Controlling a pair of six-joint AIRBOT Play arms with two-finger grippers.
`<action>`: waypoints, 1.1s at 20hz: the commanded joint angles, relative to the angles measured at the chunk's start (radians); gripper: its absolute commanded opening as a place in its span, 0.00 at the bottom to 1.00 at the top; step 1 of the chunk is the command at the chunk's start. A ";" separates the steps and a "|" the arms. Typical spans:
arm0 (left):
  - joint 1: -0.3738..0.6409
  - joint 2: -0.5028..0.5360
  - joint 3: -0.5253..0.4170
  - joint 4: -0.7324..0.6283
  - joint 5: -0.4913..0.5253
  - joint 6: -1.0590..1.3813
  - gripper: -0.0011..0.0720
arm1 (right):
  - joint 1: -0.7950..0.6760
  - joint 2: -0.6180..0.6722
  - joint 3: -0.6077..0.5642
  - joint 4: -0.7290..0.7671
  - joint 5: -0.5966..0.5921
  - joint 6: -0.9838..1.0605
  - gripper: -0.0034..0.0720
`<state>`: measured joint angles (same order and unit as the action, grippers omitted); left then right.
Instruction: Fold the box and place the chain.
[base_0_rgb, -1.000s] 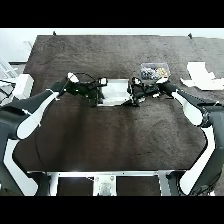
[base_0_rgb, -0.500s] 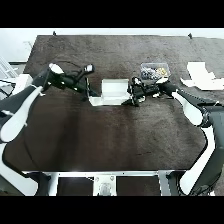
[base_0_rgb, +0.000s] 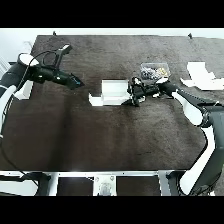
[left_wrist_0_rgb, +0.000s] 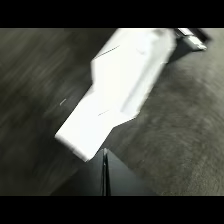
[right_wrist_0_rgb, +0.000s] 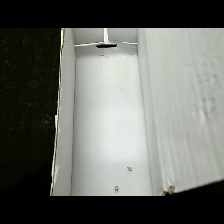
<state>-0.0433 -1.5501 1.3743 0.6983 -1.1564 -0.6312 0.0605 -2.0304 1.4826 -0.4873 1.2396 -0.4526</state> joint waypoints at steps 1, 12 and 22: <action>0.043 0.012 -0.090 0.005 0.058 -0.154 0.04 | 0.000 0.000 0.000 0.000 0.000 0.000 0.82; 0.039 -0.037 -0.294 -0.119 0.221 -0.173 0.04 | 0.001 0.000 0.000 0.000 0.000 0.000 0.82; -0.069 -0.277 -0.180 -0.262 0.219 -0.157 0.04 | 0.000 0.000 0.000 0.000 0.000 0.000 0.82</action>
